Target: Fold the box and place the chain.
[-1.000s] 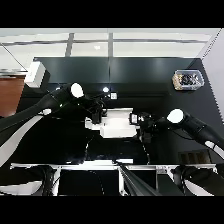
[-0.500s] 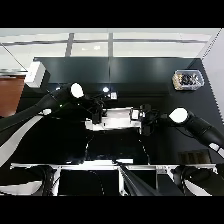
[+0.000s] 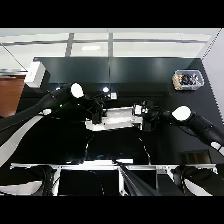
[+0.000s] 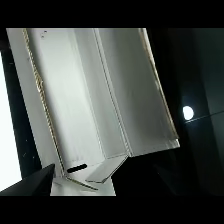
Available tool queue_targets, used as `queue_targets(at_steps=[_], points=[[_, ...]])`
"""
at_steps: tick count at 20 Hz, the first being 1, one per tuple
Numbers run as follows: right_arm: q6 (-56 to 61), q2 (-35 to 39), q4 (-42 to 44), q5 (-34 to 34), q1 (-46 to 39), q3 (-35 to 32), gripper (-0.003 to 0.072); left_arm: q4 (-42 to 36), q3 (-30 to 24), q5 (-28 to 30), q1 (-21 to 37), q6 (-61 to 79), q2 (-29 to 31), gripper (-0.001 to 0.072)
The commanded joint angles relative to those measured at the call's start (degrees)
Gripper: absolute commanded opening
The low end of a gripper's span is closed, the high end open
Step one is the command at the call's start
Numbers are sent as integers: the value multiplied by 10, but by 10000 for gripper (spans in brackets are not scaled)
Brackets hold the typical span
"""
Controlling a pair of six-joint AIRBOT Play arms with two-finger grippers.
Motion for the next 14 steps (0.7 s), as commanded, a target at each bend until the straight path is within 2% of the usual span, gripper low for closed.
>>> queue_targets(at_steps=[1,3,5,14], points=[[-59,-14,62,50,-12,1,712,1,0,0,0,1,0,24],[-89,-27,68,89,-10,0,712,1,0,-2,-3,1,1,24],[-90,-42,37,90,-10,0,712,2,0,-7,-13,1,3,24],[-90,-69,21,94,6,0,712,3,0,-9,-24,3,3,24]])
